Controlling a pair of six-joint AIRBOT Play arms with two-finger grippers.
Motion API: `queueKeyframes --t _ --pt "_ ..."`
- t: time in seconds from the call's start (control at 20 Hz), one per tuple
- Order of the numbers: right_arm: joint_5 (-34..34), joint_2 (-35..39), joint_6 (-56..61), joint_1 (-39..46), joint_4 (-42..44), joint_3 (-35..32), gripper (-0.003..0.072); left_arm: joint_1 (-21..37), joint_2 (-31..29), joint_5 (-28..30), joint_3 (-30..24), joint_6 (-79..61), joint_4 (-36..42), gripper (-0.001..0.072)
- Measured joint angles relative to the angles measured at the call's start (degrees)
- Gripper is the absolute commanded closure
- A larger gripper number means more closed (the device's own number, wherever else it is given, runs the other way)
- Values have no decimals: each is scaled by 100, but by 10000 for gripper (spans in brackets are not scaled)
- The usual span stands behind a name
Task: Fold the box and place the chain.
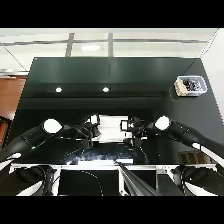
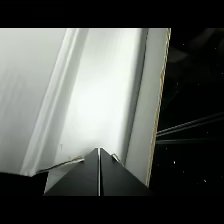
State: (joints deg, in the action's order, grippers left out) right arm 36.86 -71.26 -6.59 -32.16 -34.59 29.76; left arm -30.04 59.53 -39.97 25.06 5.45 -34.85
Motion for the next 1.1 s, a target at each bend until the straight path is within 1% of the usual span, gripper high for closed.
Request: queueKeyframes --t 0.15,0.25,0.35,0.5,0.6,0.7,0.85,0.95,1.1 --pt "0 0 0 0 0 0 557 463 -516 -472 61 640 -562 681" --pt "0 0 0 0 0 0 557 1014 -951 -931 79 1329 -970 682" --pt "0 -2 0 0 -2 0 558 1641 -1261 -1353 81 2194 -1399 682" --pt "0 0 0 0 -2 0 557 2618 -1480 -1921 72 3480 -2072 681" --pt "0 -2 0 0 -2 0 557 3193 -1482 -1967 -17 4693 -2345 680" --pt "0 -2 -2 0 -2 0 558 3624 -1296 -2118 -136 5751 -2358 680" --pt "0 -2 -2 0 -4 0 558 3910 -616 -2476 -289 6312 -1849 682" --pt "0 -2 -2 0 -4 0 558 3877 -66 -2566 -341 6155 -1272 682" --pt "0 -2 -2 0 -4 0 557 3558 586 -2531 -374 5761 -483 682"
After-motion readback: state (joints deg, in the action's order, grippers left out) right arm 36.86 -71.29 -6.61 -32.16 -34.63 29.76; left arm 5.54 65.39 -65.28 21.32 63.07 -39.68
